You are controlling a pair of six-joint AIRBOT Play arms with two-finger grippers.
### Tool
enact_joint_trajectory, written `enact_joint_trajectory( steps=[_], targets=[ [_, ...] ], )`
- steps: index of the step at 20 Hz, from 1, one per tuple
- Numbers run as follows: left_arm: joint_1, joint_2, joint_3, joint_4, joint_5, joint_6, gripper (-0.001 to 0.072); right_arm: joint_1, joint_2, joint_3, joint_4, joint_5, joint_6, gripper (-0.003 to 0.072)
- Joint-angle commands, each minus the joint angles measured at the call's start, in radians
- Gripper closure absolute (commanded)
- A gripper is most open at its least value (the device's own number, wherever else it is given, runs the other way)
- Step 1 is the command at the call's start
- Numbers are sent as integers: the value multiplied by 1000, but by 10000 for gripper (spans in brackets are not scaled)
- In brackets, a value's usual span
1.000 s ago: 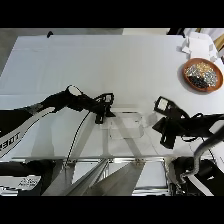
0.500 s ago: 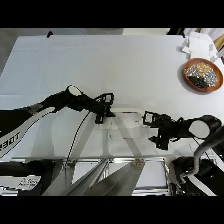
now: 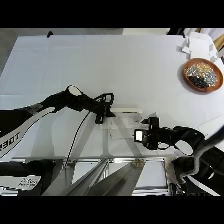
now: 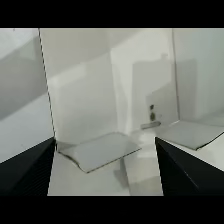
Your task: Fold the box and place the chain.
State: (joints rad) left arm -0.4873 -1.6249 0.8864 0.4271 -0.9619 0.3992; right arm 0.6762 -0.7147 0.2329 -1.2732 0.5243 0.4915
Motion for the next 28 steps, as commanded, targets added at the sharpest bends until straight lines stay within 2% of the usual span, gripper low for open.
enact_joint_trajectory(
  steps=[1, 6, 9, 11, 17, 19, 22, 25, 28],
  targets=[
    [0, -1, 1, 0, 0, 0, 700, 29, -1, -24, -6, -92, -7, -4],
    [0, -1, 1, 0, 0, 1, 700, 29, 0, -26, -6, -143, -7, -4],
    [0, -1, 1, 0, 0, 0, 700, -21, 2, -7, 11, -76, -46, -4],
    [0, -1, 1, 0, 0, 0, 700, -89, 2, 35, 80, -10, -130, -4],
    [0, -1, 1, 0, 0, 0, 700, -212, -21, 74, 212, -5, -265, -5],
    [0, -1, 1, 0, 0, 0, 699, -246, -50, 74, 261, 5, -272, -5],
    [0, -1, 1, 0, 0, 0, 700, -263, -99, 76, 315, 14, -385, -4],
    [0, -1, 1, 0, 0, 1, 700, -301, -143, 90, 430, 16, -499, -5],
    [0, -1, 1, 0, 0, 1, 700, -348, -199, 120, 505, 65, -599, -4]
  ],
)
